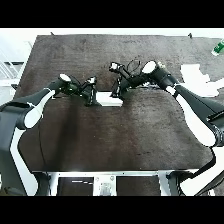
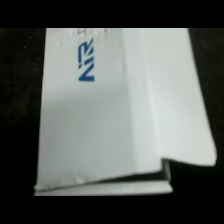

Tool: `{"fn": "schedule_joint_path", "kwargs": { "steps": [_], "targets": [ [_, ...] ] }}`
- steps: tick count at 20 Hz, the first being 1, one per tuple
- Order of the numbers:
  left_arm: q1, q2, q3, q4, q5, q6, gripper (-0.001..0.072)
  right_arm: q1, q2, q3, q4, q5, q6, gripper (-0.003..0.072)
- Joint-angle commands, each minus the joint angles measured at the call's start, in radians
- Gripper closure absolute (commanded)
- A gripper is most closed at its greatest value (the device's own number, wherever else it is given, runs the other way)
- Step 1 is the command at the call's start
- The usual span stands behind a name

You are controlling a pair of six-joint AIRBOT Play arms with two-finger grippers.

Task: Fold the box and place the chain.

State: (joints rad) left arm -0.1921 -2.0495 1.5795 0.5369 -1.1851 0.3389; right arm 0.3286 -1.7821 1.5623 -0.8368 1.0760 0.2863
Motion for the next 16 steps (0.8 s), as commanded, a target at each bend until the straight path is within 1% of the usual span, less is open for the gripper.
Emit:
{"fn": "schedule_joint_path", "kwargs": {
  "steps": [1,5,10,16],
  "targets": [
    [0.001,0.001,0.001,0.001,-0.002,0.002,0.023,0.002,-0.005,0.0,-0.017,-0.047,-0.008,0.0259],
    [0.001,0.001,0.001,0.001,-0.002,0.002,0.023,0.001,-0.004,0.001,-0.021,-0.079,-0.008,0.0257],
    [0.001,0.001,0.001,0.001,-0.002,0.002,0.023,0.002,-0.004,0.016,-0.013,-0.08,-0.006,0.0257],
    [0.001,0.001,0.001,0.001,-0.002,0.002,0.0231,0.011,-0.005,-0.018,-0.013,-0.08,-0.003,0.0258]
  ]
}}
